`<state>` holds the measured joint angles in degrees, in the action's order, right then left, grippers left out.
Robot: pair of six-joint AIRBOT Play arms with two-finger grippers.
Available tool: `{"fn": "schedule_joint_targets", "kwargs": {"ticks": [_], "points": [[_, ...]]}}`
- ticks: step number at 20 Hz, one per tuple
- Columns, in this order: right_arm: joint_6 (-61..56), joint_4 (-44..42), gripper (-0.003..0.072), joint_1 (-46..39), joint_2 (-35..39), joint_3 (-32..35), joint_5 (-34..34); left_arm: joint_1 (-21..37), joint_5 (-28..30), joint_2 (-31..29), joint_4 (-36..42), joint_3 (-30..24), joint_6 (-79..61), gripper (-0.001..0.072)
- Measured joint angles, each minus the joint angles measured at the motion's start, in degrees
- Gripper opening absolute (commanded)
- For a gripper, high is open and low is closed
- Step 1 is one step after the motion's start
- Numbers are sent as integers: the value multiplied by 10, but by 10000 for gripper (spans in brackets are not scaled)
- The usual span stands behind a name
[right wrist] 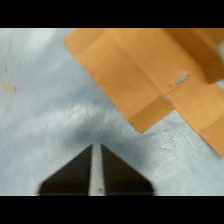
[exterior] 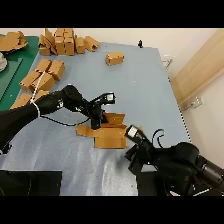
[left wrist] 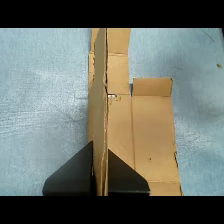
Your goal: Fold the box.
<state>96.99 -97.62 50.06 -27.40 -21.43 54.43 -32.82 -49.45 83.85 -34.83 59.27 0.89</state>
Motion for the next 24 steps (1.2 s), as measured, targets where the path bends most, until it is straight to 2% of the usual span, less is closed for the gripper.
{"fn": "schedule_joint_targets", "kwargs": {"ticks": [5, 9, 13, 24], "points": [[63, 143, 509, 75, -76, 20, -99, 0, 0, 0, 1, 0, 0, 12], [80, 214, 508, 89, -161, 24, -176, 0, 0, 0, 1, 0, 0, 12], [83, 262, 508, 92, -205, 24, -227, 0, -1, 0, 1, 0, 0, 12], [12, 403, 508, 92, -229, 24, -254, 0, -1, 0, 1, 0, 0, 12]]}}
